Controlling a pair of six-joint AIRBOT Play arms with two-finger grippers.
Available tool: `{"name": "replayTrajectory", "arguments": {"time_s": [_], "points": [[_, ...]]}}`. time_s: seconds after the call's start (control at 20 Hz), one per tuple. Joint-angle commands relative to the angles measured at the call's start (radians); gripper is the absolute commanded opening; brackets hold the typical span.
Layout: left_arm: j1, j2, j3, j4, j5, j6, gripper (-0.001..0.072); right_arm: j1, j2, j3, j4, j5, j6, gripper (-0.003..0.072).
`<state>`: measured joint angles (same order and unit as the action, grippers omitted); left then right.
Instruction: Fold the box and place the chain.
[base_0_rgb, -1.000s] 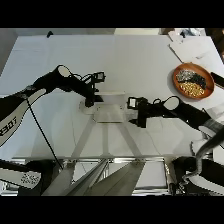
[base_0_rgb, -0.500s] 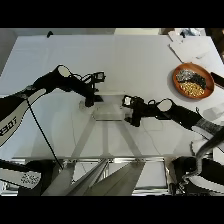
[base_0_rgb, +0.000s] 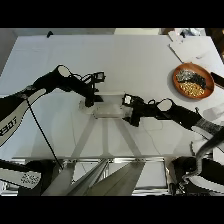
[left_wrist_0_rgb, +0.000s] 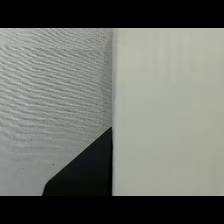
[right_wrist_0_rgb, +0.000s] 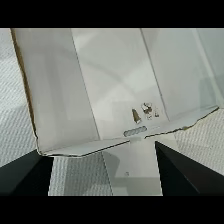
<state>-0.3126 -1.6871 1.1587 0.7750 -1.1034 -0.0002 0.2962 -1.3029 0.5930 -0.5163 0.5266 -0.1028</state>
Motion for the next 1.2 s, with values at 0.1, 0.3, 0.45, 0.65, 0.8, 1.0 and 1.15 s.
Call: {"name": "replayTrajectory", "arguments": {"time_s": [0.1, 0.3, 0.45, 0.65, 0.8, 1.0, 1.15], "points": [[0.0, 0.0, 0.0, 0.0, 0.0, 0.0, 0.0014, 0.001, -0.001, 0.002, 0.029, 0.031, 0.04, 0.0696], [-0.001, 0.0, 0.0, 0.0, 0.0, 0.0, 0.0014, -0.002, -0.001, 0.002, 0.071, 0.029, 0.079, 0.0696], [-0.001, 0.0, 0.0, 0.0, 0.0, 0.0, 0.0014, -0.039, -0.001, 0.007, 0.038, 0.095, 0.08, 0.0695], [-0.001, 0.0, 0.0, 0.0, 0.0, 0.0, 0.0014, -0.086, -0.001, 0.047, -0.074, 0.203, 0.166, 0.0695], [-0.001, 0.0, 0.0, 0.0, 0.0, 0.0, 0.0014, -0.089, -0.004, 0.079, -0.072, 0.192, 0.167, 0.0695], [-0.001, 0.0, 0.0, 0.0, 0.0, 0.0, 0.0014, -0.089, -0.026, 0.108, -0.074, 0.187, 0.183, 0.0695], [-0.001, 0.0, 0.0, 0.0, 0.0, 0.0, 0.0014, -0.089, -0.079, 0.146, -0.086, 0.208, 0.186, 0.0695]]}}
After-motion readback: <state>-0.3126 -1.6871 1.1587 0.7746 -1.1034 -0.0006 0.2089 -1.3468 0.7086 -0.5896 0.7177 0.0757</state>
